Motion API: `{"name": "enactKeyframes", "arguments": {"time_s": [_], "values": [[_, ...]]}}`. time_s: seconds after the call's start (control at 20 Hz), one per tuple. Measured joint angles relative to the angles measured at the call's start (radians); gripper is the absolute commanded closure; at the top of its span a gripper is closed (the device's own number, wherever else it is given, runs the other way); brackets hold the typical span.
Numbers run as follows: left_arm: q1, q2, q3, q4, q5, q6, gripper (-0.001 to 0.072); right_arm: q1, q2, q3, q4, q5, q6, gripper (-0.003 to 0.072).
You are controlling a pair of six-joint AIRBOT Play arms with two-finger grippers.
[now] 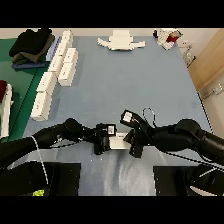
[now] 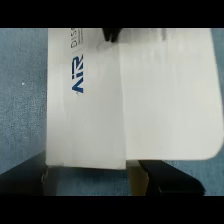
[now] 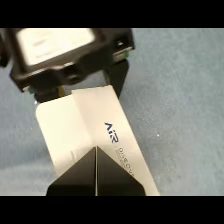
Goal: Fold the box.
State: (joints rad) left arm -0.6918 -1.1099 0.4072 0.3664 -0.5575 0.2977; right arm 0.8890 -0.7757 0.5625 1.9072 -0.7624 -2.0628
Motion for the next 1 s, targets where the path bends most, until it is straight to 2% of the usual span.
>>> {"name": "enactKeyframes", "arguments": {"time_s": [0.1,0.15,0.25,0.4,0.45,0.5,0.85,0.9,0.95,1.0], "values": [[0.0,0.0,0.0,0.0,0.0,0.0,0.0184,0.053,0.01,-0.005,-0.071,-0.005,-0.002,0.0678],[0.0,0.0,0.0,0.0,0.0,0.0,0.0183,0.078,0.013,-0.008,-0.114,-0.005,-0.002,0.0653],[0.0,0.0,0.0,0.0,0.0,0.0,0.0184,0.113,0.017,-0.012,-0.189,-0.003,-0.002,0.0326],[0.0,0.0,0.0,0.0,0.0,0.0,0.0184,0.139,0.02,-0.014,-0.249,0.007,-0.014,0.0267],[0.0,0.0,0.0,0.0,0.0,0.0,0.0183,0.143,0.019,-0.014,-0.259,0.012,-0.024,0.021],[0.0,0.0,0.0,0.0,0.0,0.0,0.0183,0.146,0.016,-0.015,-0.272,0.018,-0.032,0.0189],[0.0,0.0,0.0,0.0,0.001,0.0,0.0184,0.153,-0.051,-0.015,-0.318,0.061,-0.096,0.0194],[0.0,0.0,0.0,0.0,0.001,0.0,0.0184,0.153,-0.06,-0.015,-0.319,0.066,-0.106,0.0222],[0.0,0.0,0.0,0.0,0.001,0.0,0.0183,0.153,-0.064,-0.015,-0.322,0.068,-0.113,0.0326],[0.0,0.0,0.0,-0.001,0.002,-0.002,0.0183,0.153,-0.068,-0.015,-0.322,0.069,-0.119,0.035]]}}
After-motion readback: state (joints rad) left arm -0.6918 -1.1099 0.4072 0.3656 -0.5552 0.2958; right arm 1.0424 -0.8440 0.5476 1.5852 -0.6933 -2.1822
